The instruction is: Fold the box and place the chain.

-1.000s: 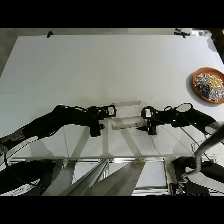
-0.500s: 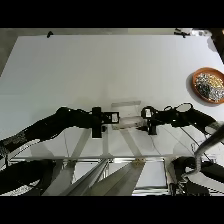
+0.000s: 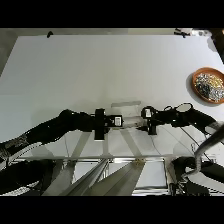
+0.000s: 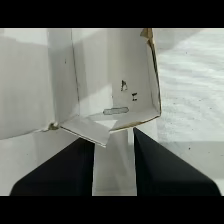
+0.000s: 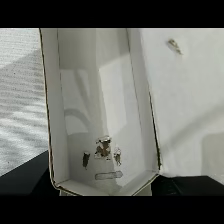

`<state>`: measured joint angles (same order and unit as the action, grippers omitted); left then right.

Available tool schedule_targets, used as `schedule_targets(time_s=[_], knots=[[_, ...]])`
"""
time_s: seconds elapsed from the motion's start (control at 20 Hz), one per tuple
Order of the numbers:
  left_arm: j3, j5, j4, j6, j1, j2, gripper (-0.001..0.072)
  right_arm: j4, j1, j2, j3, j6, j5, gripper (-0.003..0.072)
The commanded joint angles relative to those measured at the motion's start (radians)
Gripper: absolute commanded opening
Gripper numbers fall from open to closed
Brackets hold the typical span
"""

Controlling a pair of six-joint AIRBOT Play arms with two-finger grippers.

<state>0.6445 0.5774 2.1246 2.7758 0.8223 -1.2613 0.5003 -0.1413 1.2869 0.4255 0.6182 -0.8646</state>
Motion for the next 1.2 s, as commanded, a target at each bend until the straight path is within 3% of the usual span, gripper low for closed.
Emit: schedule_targets(time_s=[0.0,0.1,0.15,0.95,1.15], knots=[[0.000,-0.016,0.020,-0.001,0.002,0.000,0.0246,0.000,0.000,-0.001,0.000,0.000,0.000,0.0358],[0.000,-0.026,0.031,-0.001,0.002,-0.001,0.0100,0.000,0.000,-0.001,0.000,0.000,0.000,0.0358],[0.000,-0.027,0.034,-0.001,0.002,-0.001,0.0083,0.000,0.000,-0.001,0.000,0.000,0.000,0.0358],[0.000,-0.051,0.115,-0.001,0.002,-0.002,0.0093,0.000,0.000,-0.001,0.000,0.000,0.000,0.0358],[0.000,-0.084,0.125,-0.001,0.002,-0.002,0.0157,0.000,0.000,-0.001,0.000,0.000,0.000,0.0358]])
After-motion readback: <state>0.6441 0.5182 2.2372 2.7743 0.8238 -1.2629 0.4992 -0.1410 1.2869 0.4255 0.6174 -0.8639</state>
